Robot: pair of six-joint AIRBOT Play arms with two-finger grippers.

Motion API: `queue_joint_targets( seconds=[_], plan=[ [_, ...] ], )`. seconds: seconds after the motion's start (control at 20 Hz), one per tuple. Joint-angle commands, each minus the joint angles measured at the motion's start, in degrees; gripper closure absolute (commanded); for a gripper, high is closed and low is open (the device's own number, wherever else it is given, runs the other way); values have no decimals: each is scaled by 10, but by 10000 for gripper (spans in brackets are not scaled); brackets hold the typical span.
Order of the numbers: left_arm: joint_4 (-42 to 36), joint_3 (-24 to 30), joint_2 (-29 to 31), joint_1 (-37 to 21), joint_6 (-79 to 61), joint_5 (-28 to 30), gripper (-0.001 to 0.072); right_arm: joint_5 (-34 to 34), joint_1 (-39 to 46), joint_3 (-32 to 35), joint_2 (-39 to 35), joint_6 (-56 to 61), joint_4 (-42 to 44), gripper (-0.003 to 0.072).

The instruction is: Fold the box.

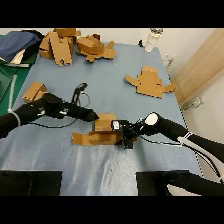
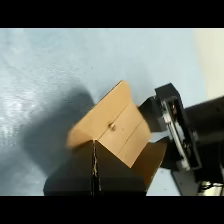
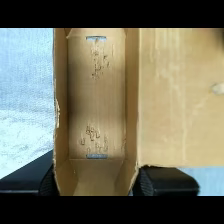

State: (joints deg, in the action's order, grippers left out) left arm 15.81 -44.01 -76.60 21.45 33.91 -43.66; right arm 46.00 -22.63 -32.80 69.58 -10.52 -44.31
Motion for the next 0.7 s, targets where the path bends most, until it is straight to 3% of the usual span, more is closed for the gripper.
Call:
queue_joint_targets(
  seconds=[0.0, 0.15, 0.3, 0.45, 0.55, 0.65],
  plan=[
    [1, 46, 54, -110, -144, -77, 699, 0, 0, 0, 0, 0, -1, 199],
    [13, 56, 55, -208, -208, -97, 698, 0, 0, 0, 0, 0, 0, 199],
    [58, 47, 55, -250, -320, -96, 698, 0, 0, 0, 0, 0, 0, 200],
    [92, 52, 55, -216, -424, -60, 699, 0, 0, 0, 0, 0, 1, 199],
    [143, 52, 59, -153, -464, -66, 699, 0, 1, 0, 0, 0, -1, 199],
    [242, 53, 73, -64, -500, -60, 698, 0, 1, 0, 0, 0, -1, 199]
  ],
)
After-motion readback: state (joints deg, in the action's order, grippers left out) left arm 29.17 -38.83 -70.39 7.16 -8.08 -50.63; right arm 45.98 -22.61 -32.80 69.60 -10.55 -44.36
